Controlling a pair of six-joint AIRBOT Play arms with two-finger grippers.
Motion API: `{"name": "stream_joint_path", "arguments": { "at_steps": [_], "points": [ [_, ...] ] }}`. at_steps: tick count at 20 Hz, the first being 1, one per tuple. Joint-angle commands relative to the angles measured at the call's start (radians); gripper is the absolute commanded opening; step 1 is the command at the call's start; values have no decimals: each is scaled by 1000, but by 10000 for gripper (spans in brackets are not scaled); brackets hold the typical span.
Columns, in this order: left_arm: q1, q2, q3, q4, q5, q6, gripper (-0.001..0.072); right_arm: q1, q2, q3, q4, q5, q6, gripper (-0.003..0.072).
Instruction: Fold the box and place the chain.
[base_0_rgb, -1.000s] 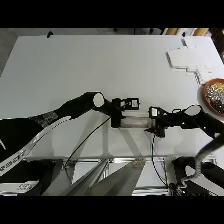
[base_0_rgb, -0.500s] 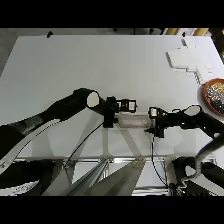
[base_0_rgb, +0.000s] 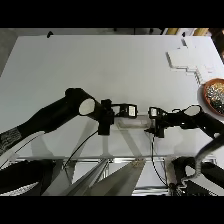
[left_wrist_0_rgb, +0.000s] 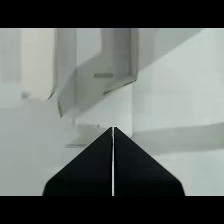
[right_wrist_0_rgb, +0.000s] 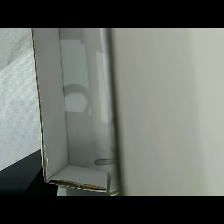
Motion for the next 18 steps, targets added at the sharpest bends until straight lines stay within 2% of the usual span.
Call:
{"name": "stream_joint_path", "arguments": {
  "at_steps": [1, 4, 6, 7, 12, 15, 18],
  "points": [
    [-89, 3, 1, -53, 182, -18, 5, 0, 0, 0, 0, 0, 0, 337],
    [-97, -28, 4, -114, 441, -16, 4, 0, 0, 0, 0, 0, 0, 337],
    [-67, -67, 5, -149, 603, -18, 3, 0, 0, 0, 0, 0, 0, 337],
    [-47, -94, 15, -172, 650, -24, 3, 0, 0, 0, 0, 0, 0, 337],
    [34, -291, 159, -184, 580, -135, 2, 0, 0, 0, 0, 0, 0, 337],
    [39, -360, 173, -204, 533, -134, 2, 0, 0, 0, 0, 0, 0, 337],
    [40, -367, 173, -191, 457, -133, 4, 0, 0, 0, 0, 0, 0, 337]
  ]
}}
